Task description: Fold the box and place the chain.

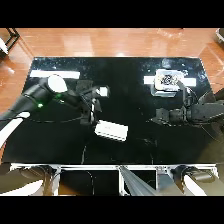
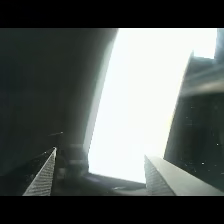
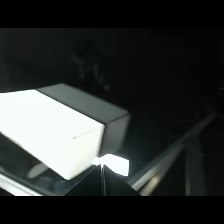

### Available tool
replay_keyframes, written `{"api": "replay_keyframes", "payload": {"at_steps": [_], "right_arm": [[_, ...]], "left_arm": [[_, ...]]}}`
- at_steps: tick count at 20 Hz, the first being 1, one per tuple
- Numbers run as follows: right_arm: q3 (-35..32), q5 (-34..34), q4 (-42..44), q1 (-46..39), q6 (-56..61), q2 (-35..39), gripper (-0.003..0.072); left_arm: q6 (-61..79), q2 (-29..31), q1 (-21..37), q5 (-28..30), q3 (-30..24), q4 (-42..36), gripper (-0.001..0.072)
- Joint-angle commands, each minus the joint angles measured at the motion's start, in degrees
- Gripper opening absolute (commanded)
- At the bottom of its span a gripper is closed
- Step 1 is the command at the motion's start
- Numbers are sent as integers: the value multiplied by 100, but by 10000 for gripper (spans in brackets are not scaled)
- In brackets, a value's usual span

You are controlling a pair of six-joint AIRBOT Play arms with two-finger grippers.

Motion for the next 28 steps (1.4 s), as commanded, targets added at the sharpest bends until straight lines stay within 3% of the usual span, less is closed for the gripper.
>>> {"api": "replay_keyframes", "payload": {"at_steps": [1,8,23,28], "right_arm": [[2,-74,-411,-83,0,24,20],[2,13,-590,-83,2,24,20],[-2,35,-789,-83,9,24,20],[-2,13,-789,-83,7,24,20]], "left_arm": [[918,-264,-678,247,63,-9,646],[450,-435,-791,39,0,-387,645],[-599,-400,-1147,570,0,728,642],[-636,-330,-1185,610,-2,754,639]]}}
